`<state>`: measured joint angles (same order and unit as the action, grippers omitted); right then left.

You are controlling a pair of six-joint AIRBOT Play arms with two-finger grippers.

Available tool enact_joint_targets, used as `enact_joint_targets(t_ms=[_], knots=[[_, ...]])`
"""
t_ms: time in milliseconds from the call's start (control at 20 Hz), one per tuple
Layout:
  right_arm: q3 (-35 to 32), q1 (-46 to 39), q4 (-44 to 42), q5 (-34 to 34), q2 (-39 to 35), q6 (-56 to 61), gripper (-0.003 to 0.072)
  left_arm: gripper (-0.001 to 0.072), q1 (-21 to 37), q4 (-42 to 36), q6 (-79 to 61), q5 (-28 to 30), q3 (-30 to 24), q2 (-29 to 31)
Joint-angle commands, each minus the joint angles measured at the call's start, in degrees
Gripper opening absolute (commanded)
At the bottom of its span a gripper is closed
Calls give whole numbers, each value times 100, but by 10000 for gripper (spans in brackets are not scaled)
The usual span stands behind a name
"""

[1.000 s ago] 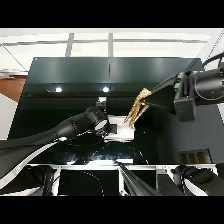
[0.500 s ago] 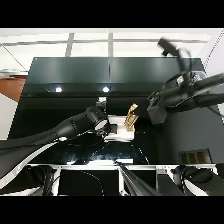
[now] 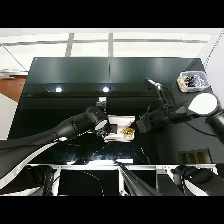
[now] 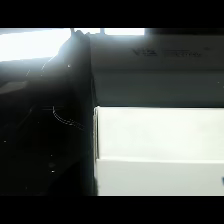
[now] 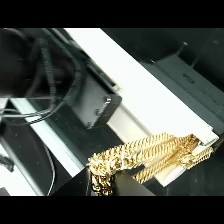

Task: Fold the box and place the chain.

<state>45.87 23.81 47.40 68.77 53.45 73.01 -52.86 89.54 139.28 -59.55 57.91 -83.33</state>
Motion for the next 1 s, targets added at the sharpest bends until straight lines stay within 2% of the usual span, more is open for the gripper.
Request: enact_joint_targets(t_ms=[0,450,500,550,600,800,950], knots=[[-352,107,9,-457,4,2,32,26,-4,-4,0,-7,-2,-2],[-352,122,2,-492,4,0,33,26,-4,-4,0,-7,-2,-2],[-350,136,-4,-498,4,0,134,26,-4,-4,0,-7,-2,-2],[-352,162,7,-498,4,0,439,26,-4,-4,0,-7,-2,-2],[-350,160,42,-501,4,-4,498,26,-4,-4,0,-7,-2,-2],[-291,-256,667,-129,-39,-107,498,26,-4,-4,0,-13,-2,-2],[-367,-931,824,603,-66,-1515,499,26,-4,-4,0,-13,-2,-2]])
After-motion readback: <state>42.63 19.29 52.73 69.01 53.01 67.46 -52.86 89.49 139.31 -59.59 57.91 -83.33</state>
